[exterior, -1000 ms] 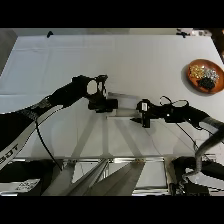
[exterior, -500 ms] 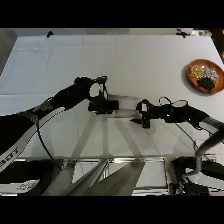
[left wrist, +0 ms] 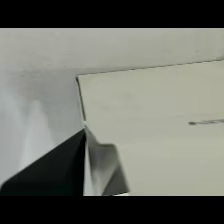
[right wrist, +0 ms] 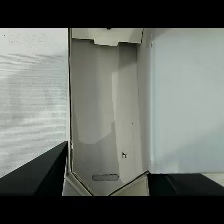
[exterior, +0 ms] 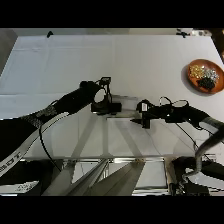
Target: Fold the box and place the chain.
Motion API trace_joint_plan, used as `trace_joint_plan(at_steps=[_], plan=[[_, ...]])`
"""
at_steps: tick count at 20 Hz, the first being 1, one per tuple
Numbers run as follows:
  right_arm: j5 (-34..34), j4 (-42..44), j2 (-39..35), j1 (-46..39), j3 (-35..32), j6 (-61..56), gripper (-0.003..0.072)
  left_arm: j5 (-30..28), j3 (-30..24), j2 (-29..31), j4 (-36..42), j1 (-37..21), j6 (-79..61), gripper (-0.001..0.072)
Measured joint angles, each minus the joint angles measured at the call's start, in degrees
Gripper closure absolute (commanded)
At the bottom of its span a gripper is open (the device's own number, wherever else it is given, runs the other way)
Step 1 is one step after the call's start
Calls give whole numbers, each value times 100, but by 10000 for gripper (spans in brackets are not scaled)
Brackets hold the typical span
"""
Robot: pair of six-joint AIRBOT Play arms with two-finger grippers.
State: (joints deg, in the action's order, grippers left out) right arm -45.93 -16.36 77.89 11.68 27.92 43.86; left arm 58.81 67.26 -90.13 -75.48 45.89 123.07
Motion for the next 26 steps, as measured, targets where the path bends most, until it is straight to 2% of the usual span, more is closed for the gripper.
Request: trace_joint_plan(at_steps=[2,3,4,5,9,14,15,16,17,18,22,26], plan=[[0,0,-2,0,0,2,279,0,0,-24,-9,13,15,576],[0,0,-2,-2,0,2,279,0,2,-35,-7,17,17,580],[2,0,-2,-2,0,2,279,-2,4,-46,-9,20,17,690],[2,2,-2,-2,0,4,279,-2,4,-55,-15,22,20,703],[4,2,-2,-2,0,7,279,153,11,-68,-210,24,20,703],[-66,0,2,9,-2,4,279,688,-4,118,-564,20,92,695],[-52,48,2,7,0,9,279,708,0,192,-664,4,79,685],[-48,50,2,7,2,13,279,754,0,245,-726,-4,63,574],[83,-11,2,7,4,37,279,870,4,289,-745,-7,20,428],[52,4,0,-2,2,11,279,929,2,315,-807,-7,22,359],[44,2,0,-2,4,13,279,796,2,308,-920,-9,76,359],[31,4,0,-2,4,15,279,428,0,234,-918,-11,166,360]])
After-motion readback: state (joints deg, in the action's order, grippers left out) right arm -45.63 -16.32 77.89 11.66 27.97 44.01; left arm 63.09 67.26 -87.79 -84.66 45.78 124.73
